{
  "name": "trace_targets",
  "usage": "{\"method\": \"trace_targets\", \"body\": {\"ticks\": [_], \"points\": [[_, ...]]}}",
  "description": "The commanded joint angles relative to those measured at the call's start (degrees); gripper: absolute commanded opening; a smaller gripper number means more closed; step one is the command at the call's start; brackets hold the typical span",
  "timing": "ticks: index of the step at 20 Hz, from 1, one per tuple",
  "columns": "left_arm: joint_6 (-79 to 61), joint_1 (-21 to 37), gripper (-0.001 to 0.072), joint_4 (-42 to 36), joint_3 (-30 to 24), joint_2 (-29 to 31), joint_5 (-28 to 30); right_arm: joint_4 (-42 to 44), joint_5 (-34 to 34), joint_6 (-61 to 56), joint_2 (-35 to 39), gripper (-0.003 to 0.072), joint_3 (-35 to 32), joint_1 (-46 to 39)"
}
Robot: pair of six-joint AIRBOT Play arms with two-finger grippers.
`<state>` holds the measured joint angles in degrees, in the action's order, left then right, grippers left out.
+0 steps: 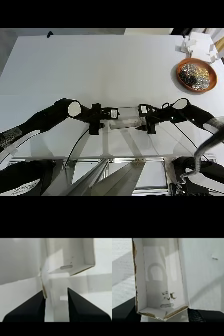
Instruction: Fold the box and place the chain.
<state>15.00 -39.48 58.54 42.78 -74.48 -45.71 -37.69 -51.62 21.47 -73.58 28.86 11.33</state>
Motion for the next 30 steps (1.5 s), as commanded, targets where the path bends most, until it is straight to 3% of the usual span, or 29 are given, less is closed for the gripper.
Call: {"method": "trace_targets", "body": {"ticks": [1, 11, 12, 14, 15, 20, 27, 30], "points": [[-3.72, -0.66, 0.0276, -4.00, -0.04, 0.02, -0.96, 0.02, -0.02, -0.02, 0.02, 0.0292, 0.07, 0.02], [-3.63, -1.60, 0.0272, -6.54, -0.02, -2.19, 2.08, 0.02, -0.02, -0.02, 0.02, 0.0292, 0.07, 0.02], [-3.61, -2.16, 0.0238, -7.32, -0.02, -2.75, 3.43, 0.02, -0.02, -0.02, 0.02, 0.0292, 0.07, 0.02], [-3.63, -3.08, 0.0015, -8.74, -0.02, -3.45, 5.62, 0.02, -0.02, -0.02, 0.02, 0.0292, 0.07, 0.02], [-3.61, -3.34, 0.0011, -9.44, -0.02, -3.56, 6.60, 0.02, -0.02, -0.02, 0.02, 0.0292, 0.07, 0.02], [-3.17, -3.48, 0.0020, -10.32, -0.04, -3.63, 6.93, 0.02, -0.02, -0.02, 0.02, 0.0292, 0.07, 0.02], [-3.02, -4.57, 0.0272, -12.37, -0.04, -3.98, 6.88, 0.02, -0.02, -0.02, 0.02, 0.0292, 0.07, 0.02], [-2.75, -4.66, 0.0254, -12.68, -0.04, -4.20, 6.21, 0.02, -0.02, -0.02, 0.02, 0.0292, 0.07, 0.02]]}}
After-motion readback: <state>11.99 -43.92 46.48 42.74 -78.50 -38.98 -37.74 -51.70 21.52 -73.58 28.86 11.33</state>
